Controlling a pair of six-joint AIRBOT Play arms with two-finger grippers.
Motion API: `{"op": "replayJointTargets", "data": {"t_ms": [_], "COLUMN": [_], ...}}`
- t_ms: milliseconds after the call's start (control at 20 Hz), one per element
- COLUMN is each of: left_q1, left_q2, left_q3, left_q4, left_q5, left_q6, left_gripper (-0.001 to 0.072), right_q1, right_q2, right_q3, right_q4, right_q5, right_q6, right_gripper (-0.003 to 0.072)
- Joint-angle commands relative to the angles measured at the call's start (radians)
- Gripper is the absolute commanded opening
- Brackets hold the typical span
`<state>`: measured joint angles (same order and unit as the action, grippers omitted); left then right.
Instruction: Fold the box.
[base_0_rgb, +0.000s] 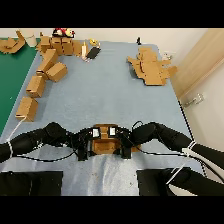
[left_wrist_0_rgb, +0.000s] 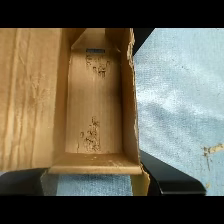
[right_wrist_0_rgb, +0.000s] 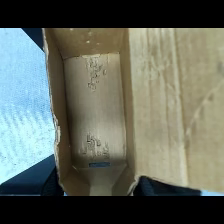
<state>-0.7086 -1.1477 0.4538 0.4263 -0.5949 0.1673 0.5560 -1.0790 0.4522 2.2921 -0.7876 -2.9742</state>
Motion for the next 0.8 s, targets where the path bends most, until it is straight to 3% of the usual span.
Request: {"op": "replayJointTargets", "data": {"t_ms": [0,650,700,750], "left_q1": [0.0,0.0,0.0,0.0], "left_q2": [0.0,0.0,0.0,0.0], "left_q3": [0.0,0.0,0.0,0.0], "left_q4": [0.0,0.0,0.0,0.0], "left_q5": [0.002,0.002,0.002,0.002], "left_q6": [0.0,0.0,0.0,0.0], "left_gripper": [0.0594,0.0594,0.0594,0.0594], "right_q1": [0.0,0.0,0.0,-0.001], "right_q2": [0.0,0.0,0.002,0.005], "right_q3": [0.0,0.0,0.0,0.0], "right_q4": [0.0,-0.001,0.001,-0.015], "right_q5": [0.0,-0.008,-0.011,-0.024], "right_q6": [0.0,0.0,0.0,0.0], "right_gripper": [0.0446,0.0465,0.0538,0.072]}}
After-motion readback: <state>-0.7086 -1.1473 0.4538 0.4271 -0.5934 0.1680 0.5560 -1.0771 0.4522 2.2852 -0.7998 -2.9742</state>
